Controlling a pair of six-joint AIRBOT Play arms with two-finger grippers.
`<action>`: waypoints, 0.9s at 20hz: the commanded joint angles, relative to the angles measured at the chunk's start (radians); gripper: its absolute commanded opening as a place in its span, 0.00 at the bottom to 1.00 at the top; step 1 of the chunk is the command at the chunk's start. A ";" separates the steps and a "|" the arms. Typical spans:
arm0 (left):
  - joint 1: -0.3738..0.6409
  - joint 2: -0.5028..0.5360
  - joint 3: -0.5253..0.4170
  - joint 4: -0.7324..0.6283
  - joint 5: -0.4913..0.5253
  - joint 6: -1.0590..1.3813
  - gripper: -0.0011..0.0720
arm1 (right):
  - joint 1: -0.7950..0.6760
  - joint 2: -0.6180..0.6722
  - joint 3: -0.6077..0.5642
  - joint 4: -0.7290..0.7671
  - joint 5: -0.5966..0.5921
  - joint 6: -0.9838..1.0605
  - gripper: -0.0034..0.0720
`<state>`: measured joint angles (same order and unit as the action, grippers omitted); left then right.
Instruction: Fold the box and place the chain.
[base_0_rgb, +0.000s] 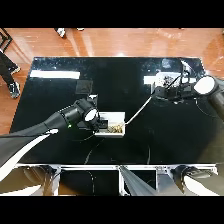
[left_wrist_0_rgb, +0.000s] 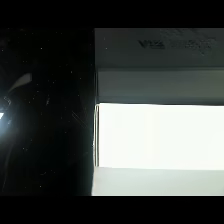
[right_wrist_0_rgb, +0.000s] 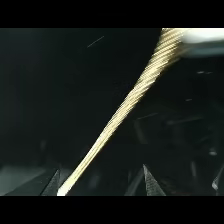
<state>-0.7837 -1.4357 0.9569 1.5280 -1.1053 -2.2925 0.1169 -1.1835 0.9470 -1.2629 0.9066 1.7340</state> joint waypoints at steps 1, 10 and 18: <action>0.001 0.000 0.000 0.000 0.003 0.000 0.05 | -0.020 -0.133 0.032 -0.119 -0.158 0.206 0.83; 0.001 0.000 0.000 0.000 0.001 0.000 0.05 | 0.021 -0.436 0.261 -0.119 -0.164 0.279 0.69; 0.001 0.000 0.000 0.000 0.002 0.000 0.05 | 0.021 -0.432 0.261 -0.118 -0.081 0.284 0.07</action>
<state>-0.7837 -1.4357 0.9569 1.5276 -1.1042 -2.2925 0.1364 -1.6154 1.2037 -1.3872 0.7780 2.0129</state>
